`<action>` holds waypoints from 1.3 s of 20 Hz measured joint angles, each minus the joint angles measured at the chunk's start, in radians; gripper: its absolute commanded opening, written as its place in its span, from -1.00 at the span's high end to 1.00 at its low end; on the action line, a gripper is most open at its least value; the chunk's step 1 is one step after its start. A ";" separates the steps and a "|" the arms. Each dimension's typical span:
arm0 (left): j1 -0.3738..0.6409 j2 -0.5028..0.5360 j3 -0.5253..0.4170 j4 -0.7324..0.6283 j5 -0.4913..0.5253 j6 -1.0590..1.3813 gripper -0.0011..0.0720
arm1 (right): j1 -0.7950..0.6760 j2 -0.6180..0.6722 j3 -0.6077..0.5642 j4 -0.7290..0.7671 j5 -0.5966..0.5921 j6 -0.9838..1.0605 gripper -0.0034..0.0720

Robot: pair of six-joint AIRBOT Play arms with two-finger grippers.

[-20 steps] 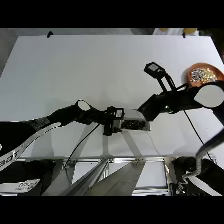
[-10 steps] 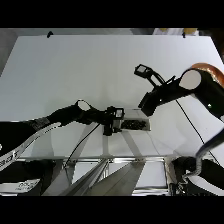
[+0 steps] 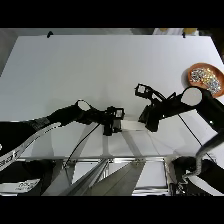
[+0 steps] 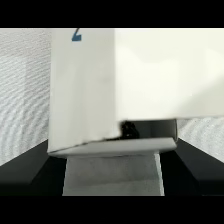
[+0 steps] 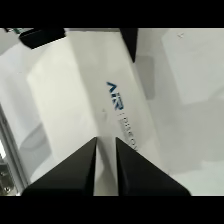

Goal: Fold the box and place the chain.

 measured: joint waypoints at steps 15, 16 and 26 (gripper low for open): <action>0.000 0.000 0.000 -0.001 0.001 0.000 0.12 | 0.082 0.067 -0.088 -0.112 -0.098 -0.072 0.50; 0.000 0.000 0.000 -0.001 0.001 0.000 0.12 | 0.082 0.067 -0.088 -0.114 -0.101 -0.072 0.50; 0.001 0.000 0.000 -0.002 0.002 -0.002 0.12 | 0.083 0.075 -0.091 -0.124 -0.148 -0.072 0.64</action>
